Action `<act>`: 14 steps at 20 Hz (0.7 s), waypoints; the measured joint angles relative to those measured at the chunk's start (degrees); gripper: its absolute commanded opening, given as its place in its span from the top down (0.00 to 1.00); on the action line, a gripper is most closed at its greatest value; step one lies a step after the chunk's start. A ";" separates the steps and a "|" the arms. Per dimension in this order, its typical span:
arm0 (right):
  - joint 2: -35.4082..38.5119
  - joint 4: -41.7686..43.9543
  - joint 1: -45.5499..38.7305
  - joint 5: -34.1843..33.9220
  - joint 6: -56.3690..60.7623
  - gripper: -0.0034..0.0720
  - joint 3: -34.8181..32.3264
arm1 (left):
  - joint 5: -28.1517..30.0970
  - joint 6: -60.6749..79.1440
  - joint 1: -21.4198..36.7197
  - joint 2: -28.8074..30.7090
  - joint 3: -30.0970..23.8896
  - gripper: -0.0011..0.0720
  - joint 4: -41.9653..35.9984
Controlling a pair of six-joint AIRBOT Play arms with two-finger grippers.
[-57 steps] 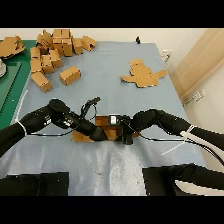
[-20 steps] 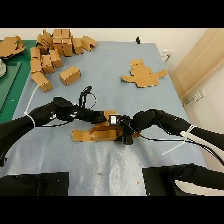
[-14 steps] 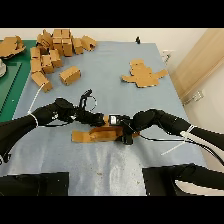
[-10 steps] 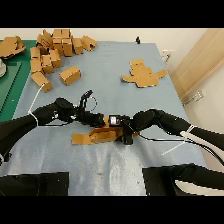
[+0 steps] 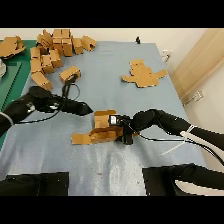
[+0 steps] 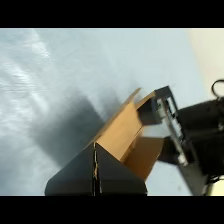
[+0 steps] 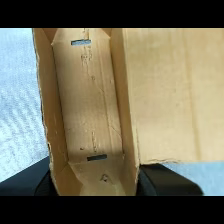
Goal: Fold the box.
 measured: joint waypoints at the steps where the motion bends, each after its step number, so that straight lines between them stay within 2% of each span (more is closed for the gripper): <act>1: 0.00 0.02 0.00 -0.02 0.00 0.16 0.00 | -0.92 0.85 1.05 1.84 -0.37 0.98 2.58; 5: 0.00 0.02 0.00 -0.02 0.00 0.16 0.00 | -1.31 4.66 1.95 11.19 -5.57 0.98 10.36; 8: 0.00 0.02 0.00 -0.02 0.00 0.16 0.00 | 0.33 10.56 -1.20 18.62 -12.11 0.94 13.33; 10: 0.00 0.02 0.00 -0.02 0.00 0.16 0.00 | 1.27 14.60 -3.85 21.92 -15.69 0.04 15.32; 14: 0.00 0.02 0.00 -0.02 0.00 0.16 0.00 | 2.38 19.06 -8.17 23.50 -18.93 0.03 17.97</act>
